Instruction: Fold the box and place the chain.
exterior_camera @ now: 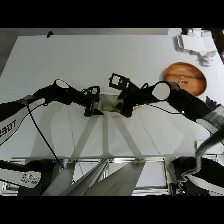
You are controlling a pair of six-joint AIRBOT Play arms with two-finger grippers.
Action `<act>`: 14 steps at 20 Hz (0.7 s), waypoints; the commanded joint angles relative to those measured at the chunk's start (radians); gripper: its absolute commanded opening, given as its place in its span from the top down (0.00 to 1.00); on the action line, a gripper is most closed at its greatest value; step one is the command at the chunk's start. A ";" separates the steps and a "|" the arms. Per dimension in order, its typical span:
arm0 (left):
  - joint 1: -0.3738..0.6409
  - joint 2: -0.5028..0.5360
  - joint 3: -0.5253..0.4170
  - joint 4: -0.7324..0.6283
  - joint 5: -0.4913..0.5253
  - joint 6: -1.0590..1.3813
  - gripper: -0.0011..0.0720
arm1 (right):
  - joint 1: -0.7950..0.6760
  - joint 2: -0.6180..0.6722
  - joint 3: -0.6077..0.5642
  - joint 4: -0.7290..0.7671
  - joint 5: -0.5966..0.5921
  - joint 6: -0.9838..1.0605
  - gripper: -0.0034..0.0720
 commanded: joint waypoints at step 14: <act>0.000 0.000 0.000 0.000 0.000 0.000 0.55 | -0.426 -0.091 -0.003 -0.111 0.266 -0.583 0.36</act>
